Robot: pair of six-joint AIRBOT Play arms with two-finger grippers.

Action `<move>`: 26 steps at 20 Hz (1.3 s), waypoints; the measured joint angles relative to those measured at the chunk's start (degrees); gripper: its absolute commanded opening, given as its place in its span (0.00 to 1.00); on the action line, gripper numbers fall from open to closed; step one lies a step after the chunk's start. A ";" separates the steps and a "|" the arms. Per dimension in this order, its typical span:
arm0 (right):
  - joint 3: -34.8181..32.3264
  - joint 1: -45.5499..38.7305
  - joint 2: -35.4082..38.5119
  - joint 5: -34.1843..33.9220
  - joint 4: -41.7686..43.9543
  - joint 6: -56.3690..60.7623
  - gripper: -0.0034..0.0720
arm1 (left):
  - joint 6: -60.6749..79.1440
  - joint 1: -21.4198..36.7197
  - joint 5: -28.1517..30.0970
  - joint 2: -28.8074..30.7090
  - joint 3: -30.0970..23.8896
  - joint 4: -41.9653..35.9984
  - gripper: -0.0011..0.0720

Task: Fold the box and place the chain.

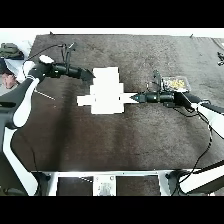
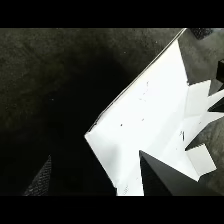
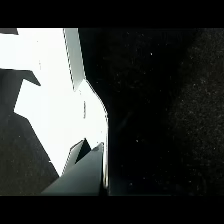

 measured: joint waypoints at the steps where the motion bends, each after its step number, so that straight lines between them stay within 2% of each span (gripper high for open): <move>1: 0.02 0.00 0.00 0.00 0.02 -0.02 0.02 | -0.52 -0.15 -1.09 -1.11 1.36 0.35 0.81; 7: 0.00 0.00 0.00 0.00 0.02 -0.09 0.02 | -1.70 -1.07 -7.96 -6.05 4.81 1.25 0.80; 8: 0.00 0.02 0.00 0.00 0.02 -0.09 0.02 | -1.62 -1.07 -8.85 -6.64 4.98 1.20 0.74; 11: 0.00 0.00 0.00 0.02 0.02 -0.09 0.02 | 0.20 -1.11 -11.43 -7.61 5.25 -0.26 0.73; 12: 0.02 0.00 0.00 0.02 0.02 -0.09 0.02 | 0.68 -1.20 -12.22 -7.78 5.29 -0.50 0.65; 14: 0.00 0.00 0.00 0.07 0.02 -0.09 0.02 | 1.42 -1.22 -13.46 -8.07 5.33 -0.96 0.64; 16: 0.00 0.00 0.00 0.09 0.02 -0.09 0.02 | 1.84 -1.20 -14.27 -8.24 5.35 -1.27 0.64; 18: 0.02 0.00 0.00 0.09 0.02 -0.09 0.02 | 2.19 -1.22 -14.80 -8.35 5.35 -1.90 0.58; 25: 0.00 0.00 0.00 0.35 -0.13 -0.07 0.02 | 3.67 -2.78 -14.78 -8.70 5.38 -2.12 0.58; 26: 0.00 0.00 0.00 0.35 -0.26 -0.07 0.02 | 3.76 -2.86 -14.80 -8.72 5.38 -2.03 0.48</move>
